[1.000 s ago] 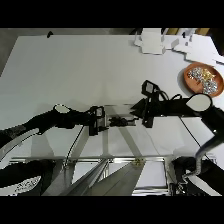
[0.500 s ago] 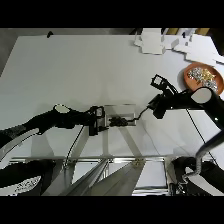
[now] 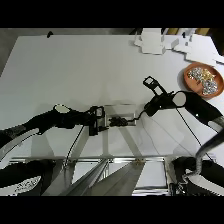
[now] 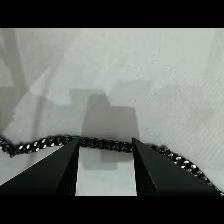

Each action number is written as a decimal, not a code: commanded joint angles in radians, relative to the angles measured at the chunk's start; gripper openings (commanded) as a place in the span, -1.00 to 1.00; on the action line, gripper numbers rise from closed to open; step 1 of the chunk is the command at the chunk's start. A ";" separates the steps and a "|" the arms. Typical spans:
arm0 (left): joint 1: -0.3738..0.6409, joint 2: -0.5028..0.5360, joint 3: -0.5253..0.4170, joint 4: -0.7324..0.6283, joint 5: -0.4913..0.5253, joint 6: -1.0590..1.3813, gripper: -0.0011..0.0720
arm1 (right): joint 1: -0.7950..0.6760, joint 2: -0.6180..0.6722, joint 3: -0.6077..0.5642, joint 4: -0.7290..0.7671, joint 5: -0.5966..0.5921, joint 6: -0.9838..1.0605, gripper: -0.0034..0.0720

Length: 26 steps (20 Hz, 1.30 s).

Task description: Fold the box and place the chain.

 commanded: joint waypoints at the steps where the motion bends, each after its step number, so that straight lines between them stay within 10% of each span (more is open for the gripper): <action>1: 0.000 0.000 0.001 0.000 0.000 0.000 -0.23 | 0.039 -0.022 0.001 -0.119 -0.032 0.181 0.05; 11: 0.000 0.000 0.001 0.000 0.000 0.000 -0.23 | 0.038 -0.079 0.001 -0.180 -0.027 0.282 0.05; 18: 0.000 0.000 0.001 0.000 0.000 0.000 -0.23 | 0.038 -0.061 0.001 -0.181 0.058 0.304 -0.65; 26: 0.000 0.000 0.001 0.000 0.000 0.000 -0.23 | 0.038 0.005 0.001 -0.182 0.125 0.309 -0.42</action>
